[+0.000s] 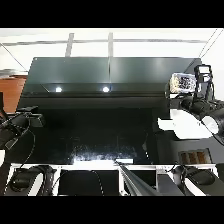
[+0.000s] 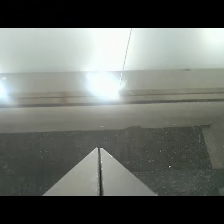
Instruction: Fold the box and place the chain.
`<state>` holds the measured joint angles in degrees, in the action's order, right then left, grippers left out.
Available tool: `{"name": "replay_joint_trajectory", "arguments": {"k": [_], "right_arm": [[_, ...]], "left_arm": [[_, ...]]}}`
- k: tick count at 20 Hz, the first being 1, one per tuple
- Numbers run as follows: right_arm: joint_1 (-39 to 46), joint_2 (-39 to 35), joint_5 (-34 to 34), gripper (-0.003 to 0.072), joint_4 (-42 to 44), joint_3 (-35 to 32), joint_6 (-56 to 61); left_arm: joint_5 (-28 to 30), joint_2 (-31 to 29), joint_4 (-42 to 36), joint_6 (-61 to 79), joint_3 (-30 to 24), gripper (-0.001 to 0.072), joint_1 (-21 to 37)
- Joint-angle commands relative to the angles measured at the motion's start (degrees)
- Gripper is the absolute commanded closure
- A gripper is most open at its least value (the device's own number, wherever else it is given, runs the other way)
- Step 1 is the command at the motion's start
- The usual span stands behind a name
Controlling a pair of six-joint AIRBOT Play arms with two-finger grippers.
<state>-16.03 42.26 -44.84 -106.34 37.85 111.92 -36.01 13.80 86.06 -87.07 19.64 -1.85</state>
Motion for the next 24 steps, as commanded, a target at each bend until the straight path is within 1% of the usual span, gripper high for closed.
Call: {"name": "replay_joint_trajectory", "arguments": {"k": [1, 3, 7, 9, 10, 11, 12, 13, 15, 16, 18, 20, 22, 24], "right_arm": [[-0.04, -0.07, 0.00, 0.0665, 0.00, -0.02, 0.00], [-0.04, -0.07, -0.02, 0.0665, 0.00, -0.02, 0.00], [-0.04, -0.07, 0.31, 0.0665, 1.64, -0.02, 0.20], [-0.04, -0.07, 2.34, 0.0665, 4.79, -0.04, 0.22], [-0.04, -0.04, 2.89, 0.0663, 7.43, -0.04, 0.20], [-0.04, 0.17, 3.48, 0.0504, 9.70, -0.07, 0.20], [-0.04, 0.44, 3.50, 0.0088, 10.82, -0.07, 0.22], [-0.02, 0.76, 3.37, -0.0008, 10.78, -0.07, 0.22], [0.00, 0.98, 1.38, -0.0008, 10.25, -0.07, 0.57], [0.68, 0.98, -0.28, -0.0008, 10.16, -0.02, 1.31], [4.66, 0.98, -5.62, -0.0007, 10.14, 0.55, 3.45], [12.26, 0.98, -11.43, -0.0007, 10.05, 2.21, 2.27], [22.97, 0.98, -14.75, -0.0007, 10.08, 4.28, -2.23], [33.62, 1.11, -13.92, -0.0007, 10.08, 4.61, -3.69]], "left_arm": [[0.07, 0.02, 0.04, 0.02, -0.04, 0.0682, -0.04], [0.07, 0.02, 0.20, 0.02, -0.04, 0.0682, -0.04], [0.04, 0.02, -2.86, -0.22, -0.04, 0.0682, -0.04], [0.33, 0.09, -9.33, -0.13, -0.02, 0.0674, -0.07], [-0.31, 0.81, -12.46, 1.25, 0.02, 0.0504, -0.17], [-1.33, 2.27, -15.21, 3.52, 0.11, 0.0168, -0.79], [-2.25, 4.35, -17.40, 4.92, 0.15, -0.0002, -1.81], [-3.58, 6.56, -18.43, 5.92, 0.66, -0.0002, -3.23], [-5.88, 12.09, -17.62, 7.13, 3.61, -0.0002, -7.06], [-6.71, 14.93, -16.37, 6.99, 6.05, -0.0002, -8.55], [-9.53, 20.74, -11.85, 2.27, 13.16, -0.0001, -8.96], [-14.03, 25.73, -7.54, -1.70, 20.33, 0.0000, -8.00], [-17.73, 29.16, -7.54, -1.73, 25.64, 0.0000, -7.85], [-17.75, 30.05, -9.44, -1.73, 27.17, 0.0000, -8.22]]}}
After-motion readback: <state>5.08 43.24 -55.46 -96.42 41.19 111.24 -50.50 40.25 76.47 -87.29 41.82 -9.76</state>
